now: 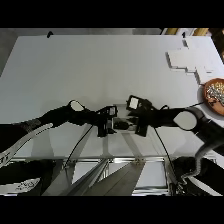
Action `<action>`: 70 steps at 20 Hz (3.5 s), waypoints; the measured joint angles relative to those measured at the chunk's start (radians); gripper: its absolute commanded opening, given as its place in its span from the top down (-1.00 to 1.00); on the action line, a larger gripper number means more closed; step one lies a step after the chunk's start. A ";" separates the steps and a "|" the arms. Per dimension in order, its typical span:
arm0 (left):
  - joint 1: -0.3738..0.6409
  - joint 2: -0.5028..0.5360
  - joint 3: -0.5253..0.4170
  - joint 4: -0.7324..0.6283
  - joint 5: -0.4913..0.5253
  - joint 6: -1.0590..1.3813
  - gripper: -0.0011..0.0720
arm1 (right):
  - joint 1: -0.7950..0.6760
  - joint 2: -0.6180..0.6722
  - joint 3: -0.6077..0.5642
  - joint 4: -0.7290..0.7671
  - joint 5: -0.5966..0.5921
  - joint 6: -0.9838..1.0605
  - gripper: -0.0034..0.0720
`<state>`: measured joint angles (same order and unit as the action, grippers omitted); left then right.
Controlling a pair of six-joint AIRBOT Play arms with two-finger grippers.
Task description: Fold the box and place the chain.
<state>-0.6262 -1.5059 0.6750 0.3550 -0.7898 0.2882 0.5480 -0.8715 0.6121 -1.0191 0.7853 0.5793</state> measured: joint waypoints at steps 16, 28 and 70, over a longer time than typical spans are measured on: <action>0.000 0.000 0.000 0.000 0.000 0.000 0.41 | -0.349 -0.182 -0.102 -0.026 0.134 -0.403 -0.01; 0.000 0.000 0.000 0.000 0.000 0.000 0.41 | -0.314 -0.266 -0.109 0.008 0.096 -0.430 0.87; 0.000 0.000 0.000 0.000 0.000 0.000 0.41 | -0.420 0.055 -0.111 0.095 0.173 -0.412 0.07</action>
<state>-0.6262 -1.5059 0.6754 0.3550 -0.7895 0.2882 0.1284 -0.8162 0.5014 -0.9237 0.9585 0.1677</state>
